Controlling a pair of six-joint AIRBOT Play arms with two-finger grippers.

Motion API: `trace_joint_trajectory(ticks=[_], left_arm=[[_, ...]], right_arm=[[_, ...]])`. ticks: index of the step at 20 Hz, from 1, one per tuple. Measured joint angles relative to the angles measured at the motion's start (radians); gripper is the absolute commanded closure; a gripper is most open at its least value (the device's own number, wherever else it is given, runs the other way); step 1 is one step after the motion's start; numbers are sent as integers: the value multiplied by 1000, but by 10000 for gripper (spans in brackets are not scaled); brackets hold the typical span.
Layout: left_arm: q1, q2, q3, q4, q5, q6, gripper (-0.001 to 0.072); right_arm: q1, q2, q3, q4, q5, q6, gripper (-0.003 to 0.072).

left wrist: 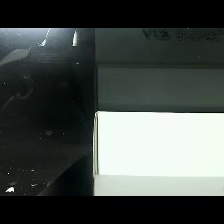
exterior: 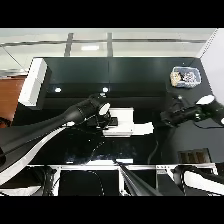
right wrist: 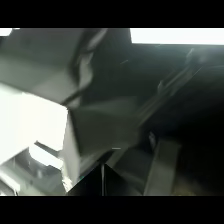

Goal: Fold the box and place the chain.

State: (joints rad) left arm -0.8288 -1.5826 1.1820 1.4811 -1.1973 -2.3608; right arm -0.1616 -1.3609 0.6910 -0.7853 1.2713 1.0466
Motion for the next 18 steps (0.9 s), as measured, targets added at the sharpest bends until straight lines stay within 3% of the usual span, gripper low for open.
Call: trace_joint_trajectory(ticks=[3, 4, 5, 6, 9, 11, 17, 18], left_arm=[[0, 0, 0, 1, 0, 0, 683], [0, 0, 0, 1, -1, 1, 683], [0, 0, 0, 2, -1, 1, 684], [0, 0, 0, 2, -1, 0, 683], [0, 0, 0, 2, -1, 1, 683], [0, 0, 0, 2, -1, 0, 683], [0, 0, 0, 2, -1, 0, 684], [0, 0, 0, 2, -1, 0, 683]], right_arm=[[111, -40, 10, 47, 7, -73, 670], [141, -47, 24, 64, 8, -95, 626], [161, -52, 40, 78, 11, -109, 319], [178, -56, 61, 92, 22, -124, 116], [203, -61, 115, 120, 59, -144, 115], [212, -63, 135, 137, 76, -149, 227], [291, -64, 186, 133, 103, -107, 229], [311, -64, 200, 129, 103, -93, 300]])
